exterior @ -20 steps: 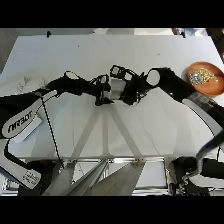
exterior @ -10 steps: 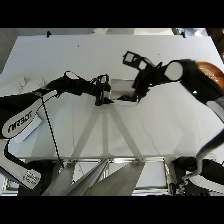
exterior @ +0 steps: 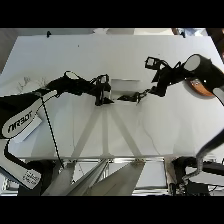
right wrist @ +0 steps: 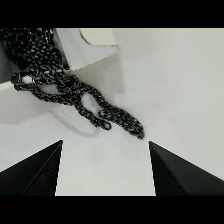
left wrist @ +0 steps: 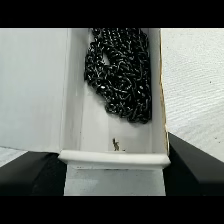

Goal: Fold the box and place the chain.

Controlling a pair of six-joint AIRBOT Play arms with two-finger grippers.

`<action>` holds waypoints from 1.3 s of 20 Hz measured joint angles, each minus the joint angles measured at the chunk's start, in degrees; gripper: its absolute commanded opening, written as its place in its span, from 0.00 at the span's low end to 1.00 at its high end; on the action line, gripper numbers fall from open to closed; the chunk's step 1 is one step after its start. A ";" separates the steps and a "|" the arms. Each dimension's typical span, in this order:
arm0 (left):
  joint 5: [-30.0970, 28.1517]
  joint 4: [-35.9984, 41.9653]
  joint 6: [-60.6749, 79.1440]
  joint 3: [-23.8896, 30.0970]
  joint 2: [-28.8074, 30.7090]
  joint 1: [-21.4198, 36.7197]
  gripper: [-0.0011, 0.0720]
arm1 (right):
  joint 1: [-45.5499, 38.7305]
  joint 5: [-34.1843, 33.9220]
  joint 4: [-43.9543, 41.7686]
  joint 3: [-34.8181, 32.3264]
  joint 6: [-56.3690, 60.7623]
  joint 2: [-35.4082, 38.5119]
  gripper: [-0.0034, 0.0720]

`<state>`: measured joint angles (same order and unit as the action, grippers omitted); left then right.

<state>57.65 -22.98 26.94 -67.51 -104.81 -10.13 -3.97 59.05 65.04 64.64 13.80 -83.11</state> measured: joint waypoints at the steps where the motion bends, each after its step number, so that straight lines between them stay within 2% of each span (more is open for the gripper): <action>1: 0.00 0.00 0.00 0.00 0.00 0.00 0.04 | 0.02 0.02 -0.74 0.00 -2.19 -1.81 0.84; 10: 0.00 0.02 0.00 0.00 0.00 0.00 0.04 | 3.67 -0.79 -5.11 0.00 -17.25 -9.53 0.84; 11: 0.00 0.00 0.00 0.00 0.00 0.00 0.04 | 3.98 -1.25 -5.20 0.00 -18.01 -10.16 0.83; 12: 0.00 0.02 0.00 0.00 0.00 0.00 0.04 | 4.22 -1.79 -5.40 0.00 -18.34 -10.82 0.79; 13: 0.00 0.02 0.00 0.00 0.00 0.00 0.04 | 4.48 -2.36 -5.40 0.00 -18.73 -11.47 0.66; 14: 0.00 0.02 0.00 0.00 0.00 0.00 0.04 | 4.70 -2.56 -5.25 0.04 -19.08 -11.93 0.46; 15: 0.00 0.02 0.00 0.00 0.00 0.00 0.04 | 4.83 -2.62 -5.03 0.07 -19.23 -12.24 0.21; 16: 0.00 0.02 0.00 0.00 0.00 0.00 0.04 | 4.98 -2.56 -4.26 0.07 -19.21 -12.48 0.06; 21: 0.00 0.02 -0.04 0.00 0.00 0.02 0.04 | 5.33 -2.82 1.22 0.02 -12.00 -12.24 0.06; 24: 0.00 0.02 0.00 0.00 0.00 0.00 0.04 | 5.27 -2.27 5.92 -0.13 -7.06 -9.14 0.06; 26: 0.00 0.02 0.00 0.00 0.00 0.00 0.04 | 5.29 -2.40 5.05 -0.04 -3.96 -5.49 0.06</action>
<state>57.65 -22.96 26.94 -67.51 -104.81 -10.13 1.32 56.64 70.08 64.60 9.85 -88.60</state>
